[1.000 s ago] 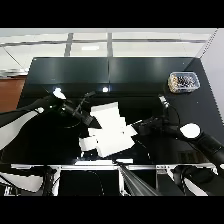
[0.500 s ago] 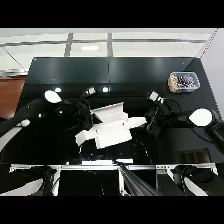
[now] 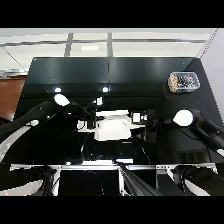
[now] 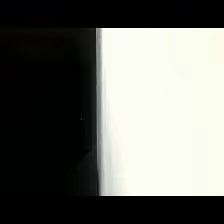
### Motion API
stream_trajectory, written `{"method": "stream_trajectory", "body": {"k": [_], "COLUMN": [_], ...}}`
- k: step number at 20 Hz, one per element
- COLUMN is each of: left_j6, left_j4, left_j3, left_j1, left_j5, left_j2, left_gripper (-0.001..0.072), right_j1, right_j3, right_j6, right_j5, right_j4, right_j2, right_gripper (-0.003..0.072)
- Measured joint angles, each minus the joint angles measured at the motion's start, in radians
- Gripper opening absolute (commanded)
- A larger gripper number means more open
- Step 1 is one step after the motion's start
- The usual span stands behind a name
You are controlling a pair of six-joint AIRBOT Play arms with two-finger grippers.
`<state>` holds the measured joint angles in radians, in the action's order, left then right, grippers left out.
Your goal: Fold the box and place the chain.
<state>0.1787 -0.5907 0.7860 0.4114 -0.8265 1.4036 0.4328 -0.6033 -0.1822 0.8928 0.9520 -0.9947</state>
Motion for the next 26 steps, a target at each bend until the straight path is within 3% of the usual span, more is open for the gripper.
{"method": "stream_trajectory", "body": {"k": [10,26], "left_j6": [0.022,0.022], "left_j4": [0.0,0.0], "left_j3": [0.009,0.009], "left_j1": [0.002,0.002], "left_j5": [-0.014,-0.015], "left_j2": [0.016,0.016], "left_gripper": [0.0023,0.0024], "right_j1": [0.152,0.112], "right_j3": [0.011,-0.071], "right_j6": [0.059,0.072], "right_j5": [-0.158,-0.22], "right_j4": [-0.061,-0.081], "right_j2": [-0.167,-0.147], "right_gripper": [0.0701,0.0701]}}
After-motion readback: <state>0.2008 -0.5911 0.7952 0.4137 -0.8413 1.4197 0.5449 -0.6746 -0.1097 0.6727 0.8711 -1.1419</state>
